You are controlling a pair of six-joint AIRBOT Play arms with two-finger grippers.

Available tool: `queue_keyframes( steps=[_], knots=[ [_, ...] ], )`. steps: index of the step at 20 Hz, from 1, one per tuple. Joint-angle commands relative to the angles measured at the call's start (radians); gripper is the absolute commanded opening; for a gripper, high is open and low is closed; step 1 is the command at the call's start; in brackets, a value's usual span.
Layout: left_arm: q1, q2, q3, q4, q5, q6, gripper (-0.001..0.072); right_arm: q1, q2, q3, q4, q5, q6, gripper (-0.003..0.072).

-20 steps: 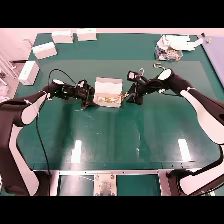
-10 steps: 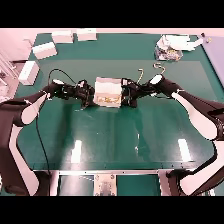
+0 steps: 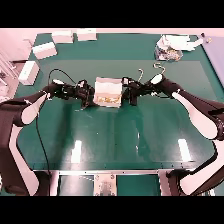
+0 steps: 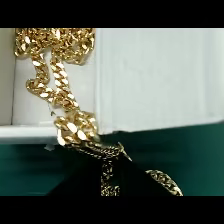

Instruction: Fold the box and place the chain.

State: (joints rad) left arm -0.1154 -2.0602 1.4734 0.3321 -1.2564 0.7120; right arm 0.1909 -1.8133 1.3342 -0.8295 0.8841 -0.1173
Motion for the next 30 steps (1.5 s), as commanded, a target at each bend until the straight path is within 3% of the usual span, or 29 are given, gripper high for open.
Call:
queue_keyframes(
  steps=[1,2,3,8,16,30],
  knots=[
    [0.001,0.0,0.0,0.0,0.0,0.0,0.0469,-0.011,0.002,0.007,0.01,-0.002,0.008,0.0112],
    [0.001,0.0,0.0,0.0,0.0,0.0,0.0469,-0.011,0.002,0.009,0.025,-0.002,0.008,0.0097],
    [0.001,0.0,0.0,0.0,0.0,0.0,0.0468,-0.011,0.003,0.012,0.04,-0.002,0.009,0.0011],
    [0.001,0.0,0.0,0.0,0.0,0.0,0.0469,-0.011,0.006,0.038,0.143,-0.002,0.032,0.001],
    [0.001,0.0,0.0,0.0,0.0,0.0,0.0469,-0.011,0.134,0.04,0.149,0.052,0.137,0.0009],
    [0.001,0.0,0.0,0.0,0.0,0.0,0.0469,-0.013,0.331,0.004,-0.02,0.087,0.354,0.0007]
  ],
)
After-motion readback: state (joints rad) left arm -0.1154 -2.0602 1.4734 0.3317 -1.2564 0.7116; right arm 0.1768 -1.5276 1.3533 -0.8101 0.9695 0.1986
